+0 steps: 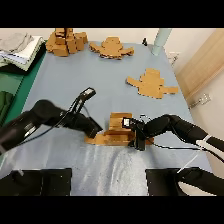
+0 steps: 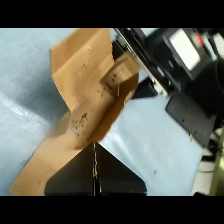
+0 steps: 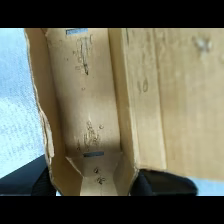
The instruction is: Fold the box.
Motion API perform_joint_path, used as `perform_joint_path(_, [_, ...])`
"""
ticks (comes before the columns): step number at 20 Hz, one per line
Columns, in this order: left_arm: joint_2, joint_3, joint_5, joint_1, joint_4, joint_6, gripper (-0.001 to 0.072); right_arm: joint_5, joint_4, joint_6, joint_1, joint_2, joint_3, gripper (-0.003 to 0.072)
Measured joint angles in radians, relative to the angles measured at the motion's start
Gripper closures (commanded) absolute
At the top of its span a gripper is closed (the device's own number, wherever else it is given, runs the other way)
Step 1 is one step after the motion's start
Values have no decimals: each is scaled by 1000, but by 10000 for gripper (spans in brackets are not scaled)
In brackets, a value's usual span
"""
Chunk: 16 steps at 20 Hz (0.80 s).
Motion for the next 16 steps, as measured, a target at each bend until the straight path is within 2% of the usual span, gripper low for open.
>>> perform_joint_path(1, [50, -27, 0, 0, 6, 52, 693, 0, 0, 0, 0, 0, 0, 114])
perform_joint_path(2, [90, -48, -1, 0, 14, 110, 628, 0, 0, 0, 0, 0, 0, 114])
perform_joint_path(3, [115, -62, -2, 0, 22, 164, 253, 0, 0, 0, 0, 0, 0, 114])
perform_joint_path(4, [132, -73, -1, 0, 25, 219, 33, 0, 0, 0, 0, 0, 0, 114])
perform_joint_path(6, [135, -86, 5, 0, 38, 313, 30, 0, 0, 0, 0, 0, 0, 115])
perform_joint_path(9, [80, -95, 21, 34, 35, 498, 29, 0, 0, 0, 0, 0, 0, 115])
perform_joint_path(13, [-61, -98, 43, 81, -39, 766, 28, 0, 0, 0, 0, 0, 0, 114])
perform_joint_path(16, [-166, -98, 55, 88, -161, 936, 27, 0, 0, 0, 0, 0, 0, 114])
